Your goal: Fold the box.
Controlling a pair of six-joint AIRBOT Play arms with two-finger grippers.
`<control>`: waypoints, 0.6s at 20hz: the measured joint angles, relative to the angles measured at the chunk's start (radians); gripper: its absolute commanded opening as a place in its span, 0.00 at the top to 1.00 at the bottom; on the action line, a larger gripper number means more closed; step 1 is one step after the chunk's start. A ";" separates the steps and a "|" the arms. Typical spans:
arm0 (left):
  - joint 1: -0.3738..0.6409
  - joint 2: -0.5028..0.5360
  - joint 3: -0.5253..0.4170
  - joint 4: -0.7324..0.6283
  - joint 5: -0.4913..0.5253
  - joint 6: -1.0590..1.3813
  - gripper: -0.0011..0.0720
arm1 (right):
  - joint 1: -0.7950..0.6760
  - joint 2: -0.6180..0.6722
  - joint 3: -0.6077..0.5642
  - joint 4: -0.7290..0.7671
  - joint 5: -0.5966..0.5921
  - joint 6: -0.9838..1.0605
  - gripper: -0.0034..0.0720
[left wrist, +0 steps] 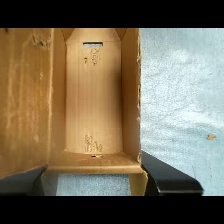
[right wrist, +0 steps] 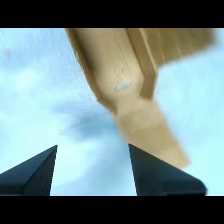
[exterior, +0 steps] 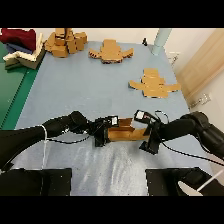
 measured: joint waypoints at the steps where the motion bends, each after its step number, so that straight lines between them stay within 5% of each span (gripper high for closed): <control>1: 0.000 0.000 0.000 0.000 0.000 0.000 0.34 | 0.000 0.020 -0.008 0.009 -0.010 0.137 0.36; 6: 0.000 0.000 0.000 0.000 0.000 0.000 0.34 | 0.006 0.058 -0.072 0.094 0.045 0.592 0.38; 7: 0.000 0.000 0.000 0.000 0.000 0.000 0.34 | 0.006 0.061 -0.080 0.128 0.077 0.637 0.54; 8: 0.000 0.000 0.000 0.000 0.000 0.000 0.34 | 0.007 0.064 -0.087 0.163 0.113 0.674 0.86; 12: 0.000 0.000 0.000 0.000 0.000 0.000 0.34 | 0.006 0.042 -0.050 0.278 0.270 0.772 0.95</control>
